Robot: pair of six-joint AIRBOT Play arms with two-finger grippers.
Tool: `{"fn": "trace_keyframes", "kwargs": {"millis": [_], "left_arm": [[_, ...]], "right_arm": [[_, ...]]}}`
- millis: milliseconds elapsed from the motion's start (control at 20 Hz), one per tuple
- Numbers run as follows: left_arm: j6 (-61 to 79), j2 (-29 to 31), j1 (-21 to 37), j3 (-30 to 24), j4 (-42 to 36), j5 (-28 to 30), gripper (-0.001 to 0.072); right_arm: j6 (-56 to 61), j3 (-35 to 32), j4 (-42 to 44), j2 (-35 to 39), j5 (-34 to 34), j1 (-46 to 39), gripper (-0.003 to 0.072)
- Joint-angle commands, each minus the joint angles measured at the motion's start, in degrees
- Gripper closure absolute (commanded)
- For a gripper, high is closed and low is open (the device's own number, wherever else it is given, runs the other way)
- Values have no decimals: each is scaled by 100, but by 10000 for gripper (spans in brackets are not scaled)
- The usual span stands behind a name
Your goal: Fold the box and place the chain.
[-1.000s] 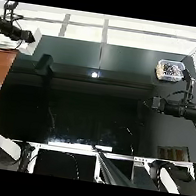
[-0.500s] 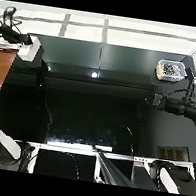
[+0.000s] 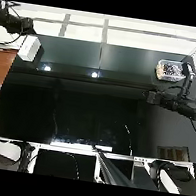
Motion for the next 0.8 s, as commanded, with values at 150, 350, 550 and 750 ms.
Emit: {"fn": "trace_keyframes", "kwargs": {"millis": [150, 350, 550, 750], "left_arm": [[496, 3624, -1080, -4522, 57, 1912, 687], [446, 5219, -1290, -6660, 11, 2380, 686], [444, 5823, -1283, -7062, 57, 2227, 684], [444, 5842, -1287, -7064, 31, 2109, 684]], "right_arm": [[-59, -87, -1587, -9, -717, 728, 672], [-33, -404, -2426, -9, -999, 717, 672], [107, -404, -2260, -9, -577, 717, 672], [107, -404, -2260, -9, -577, 717, 672]]}}
